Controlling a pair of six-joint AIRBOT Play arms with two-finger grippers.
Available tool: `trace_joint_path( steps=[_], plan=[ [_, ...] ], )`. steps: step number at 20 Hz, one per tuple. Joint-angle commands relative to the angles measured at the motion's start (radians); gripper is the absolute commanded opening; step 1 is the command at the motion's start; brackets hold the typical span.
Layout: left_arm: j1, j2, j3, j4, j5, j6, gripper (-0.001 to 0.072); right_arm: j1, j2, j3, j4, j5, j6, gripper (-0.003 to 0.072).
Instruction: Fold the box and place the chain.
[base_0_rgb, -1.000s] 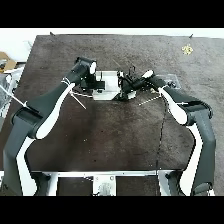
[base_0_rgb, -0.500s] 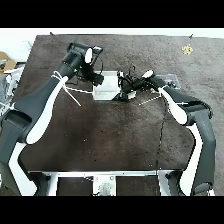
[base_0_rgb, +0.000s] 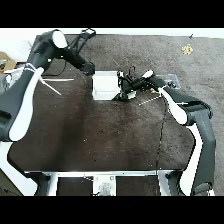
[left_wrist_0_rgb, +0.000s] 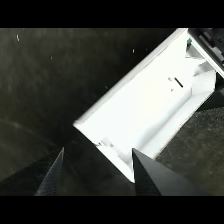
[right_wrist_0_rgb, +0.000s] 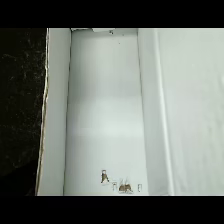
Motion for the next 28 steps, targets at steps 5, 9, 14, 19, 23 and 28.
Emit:
trace_joint_path(
  steps=[5, 9, 14, 19, 23, 28],
  plan=[
    [0.211, -0.055, -0.216, -0.534, 0.046, 0.637, 0.0496, 0.000, -0.001, 0.000, 0.000, 0.000, 0.000, 0.0456],
    [0.234, -0.198, -0.220, -0.651, -0.011, 0.832, 0.0496, 0.000, -0.001, 0.000, 0.000, 0.000, 0.000, 0.0456],
    [0.234, -0.245, -0.240, -0.645, -0.122, 1.124, 0.0653, 0.000, -0.001, 0.000, 0.000, 0.000, 0.000, 0.0456],
    [0.234, -0.279, -0.244, -0.675, -0.100, 1.207, 0.0652, 0.000, -0.001, 0.000, 0.000, 0.000, 0.000, 0.0457],
    [0.234, -0.322, -0.243, -0.731, -0.170, 1.278, 0.0652, 0.000, -0.001, 0.000, 0.000, 0.000, 0.000, 0.0457],
    [0.234, -0.322, -0.243, -0.733, -0.229, 1.338, 0.0684, 0.000, -0.001, 0.000, 0.000, 0.000, 0.000, 0.0457]
  ],
)
